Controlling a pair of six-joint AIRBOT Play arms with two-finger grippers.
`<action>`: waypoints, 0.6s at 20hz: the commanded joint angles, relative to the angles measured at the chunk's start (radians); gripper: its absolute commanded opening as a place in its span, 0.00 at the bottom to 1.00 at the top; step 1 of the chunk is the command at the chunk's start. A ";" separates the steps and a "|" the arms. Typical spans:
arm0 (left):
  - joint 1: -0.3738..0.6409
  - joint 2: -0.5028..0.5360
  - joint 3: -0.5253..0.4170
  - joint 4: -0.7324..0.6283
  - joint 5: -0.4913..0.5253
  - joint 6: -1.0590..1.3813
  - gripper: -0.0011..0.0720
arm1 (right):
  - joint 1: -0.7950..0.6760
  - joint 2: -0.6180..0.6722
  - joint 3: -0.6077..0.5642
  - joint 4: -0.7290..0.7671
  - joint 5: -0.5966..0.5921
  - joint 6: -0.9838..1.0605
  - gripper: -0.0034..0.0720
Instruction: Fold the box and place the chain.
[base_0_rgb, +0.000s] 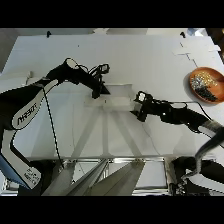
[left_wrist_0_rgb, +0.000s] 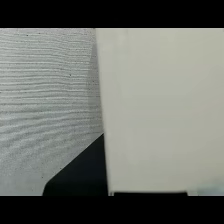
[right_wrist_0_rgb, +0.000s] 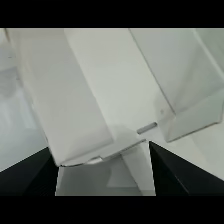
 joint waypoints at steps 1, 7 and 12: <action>0.000 0.000 0.000 0.000 0.000 0.000 0.02 | 0.000 -0.002 0.000 0.062 -0.058 -0.013 0.83; 0.000 0.000 0.000 0.000 0.000 0.000 0.02 | 0.000 -0.002 0.033 0.099 -0.052 -0.013 0.83; 0.000 0.000 0.000 0.000 0.000 0.000 0.02 | -0.022 -0.002 0.051 0.099 -0.052 -0.013 0.83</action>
